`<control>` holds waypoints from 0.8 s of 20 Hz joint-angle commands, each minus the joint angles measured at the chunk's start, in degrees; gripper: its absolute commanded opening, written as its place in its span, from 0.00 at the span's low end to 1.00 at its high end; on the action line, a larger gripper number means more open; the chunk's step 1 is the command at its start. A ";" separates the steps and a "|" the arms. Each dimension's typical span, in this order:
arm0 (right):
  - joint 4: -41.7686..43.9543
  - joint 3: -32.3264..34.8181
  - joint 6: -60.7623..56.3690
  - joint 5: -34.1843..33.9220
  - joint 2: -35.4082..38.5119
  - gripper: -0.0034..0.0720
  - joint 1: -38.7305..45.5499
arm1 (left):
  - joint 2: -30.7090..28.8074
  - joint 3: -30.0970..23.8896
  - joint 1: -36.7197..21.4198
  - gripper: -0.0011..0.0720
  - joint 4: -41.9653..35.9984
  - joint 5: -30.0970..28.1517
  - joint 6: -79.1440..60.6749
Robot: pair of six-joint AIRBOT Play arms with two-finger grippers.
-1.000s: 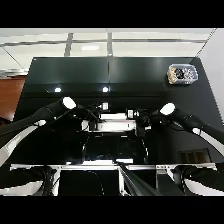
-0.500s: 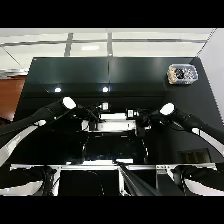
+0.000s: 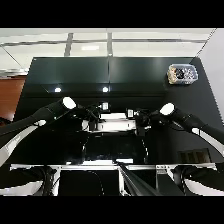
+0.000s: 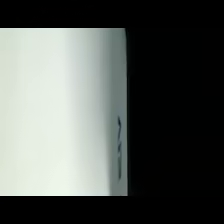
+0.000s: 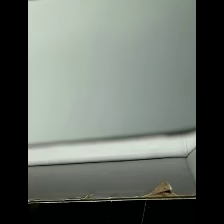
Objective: Fold the box and place the chain.
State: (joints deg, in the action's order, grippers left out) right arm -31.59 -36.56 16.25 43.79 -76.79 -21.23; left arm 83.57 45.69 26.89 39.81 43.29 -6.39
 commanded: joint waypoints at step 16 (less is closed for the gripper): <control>-1.44 0.02 -1.62 -1.64 -0.17 0.93 -1.05 | 0.02 0.04 0.02 0.05 0.02 0.00 -0.02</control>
State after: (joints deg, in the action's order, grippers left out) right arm -32.93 -36.56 14.83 42.35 -76.95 -22.22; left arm 83.57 45.69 26.92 39.81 43.27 -6.39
